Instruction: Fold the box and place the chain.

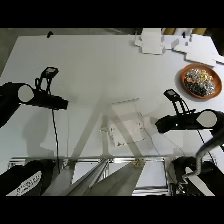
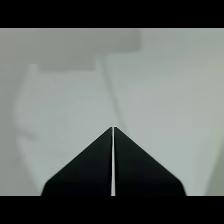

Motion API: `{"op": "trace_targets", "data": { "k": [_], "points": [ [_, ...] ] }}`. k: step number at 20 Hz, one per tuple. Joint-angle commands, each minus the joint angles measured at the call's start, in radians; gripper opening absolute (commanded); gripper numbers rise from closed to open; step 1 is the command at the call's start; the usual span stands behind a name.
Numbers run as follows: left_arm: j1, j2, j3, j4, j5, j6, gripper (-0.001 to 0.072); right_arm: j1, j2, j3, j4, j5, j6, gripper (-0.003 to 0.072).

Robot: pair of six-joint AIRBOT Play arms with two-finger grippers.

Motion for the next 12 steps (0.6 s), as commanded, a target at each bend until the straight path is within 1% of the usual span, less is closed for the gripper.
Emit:
{"op": "trace_targets", "data": {
  "k": [1,2,3,5,7,8,10,12],
  "points": [
    [-0.001,-0.068,0.000,-0.488,0.076,0.443,0.0276,0.013,0.001,-0.003,0.007,-0.021,0.027,0.0022],
    [-0.001,-0.104,0.000,-0.634,0.061,0.553,0.0395,0.013,0.001,-0.003,0.007,-0.021,0.027,0.0022],
    [-0.001,-0.141,0.000,-0.754,0.027,0.678,0.0454,0.013,0.001,-0.003,0.007,-0.020,0.027,0.0022],
    [-0.002,-0.208,0.000,-0.912,-0.086,0.908,0.0467,0.013,0.001,-0.003,0.007,-0.020,0.027,0.0022],
    [-0.018,-0.261,0.000,-0.996,-0.182,1.060,0.0467,0.013,0.001,-0.003,0.007,-0.020,0.026,0.0022],
    [-0.035,-0.282,0.000,-1.014,-0.204,1.097,0.0467,0.013,0.001,-0.003,0.007,-0.020,0.027,0.0022],
    [-0.083,-0.310,0.000,-1.015,-0.196,1.132,0.0505,0.013,0.001,-0.003,0.007,-0.019,0.027,0.0022],
    [-0.141,-0.325,0.000,-1.014,-0.143,1.138,0.0505,0.013,0.001,-0.003,0.008,-0.017,0.027,0.0022]
  ]
}}
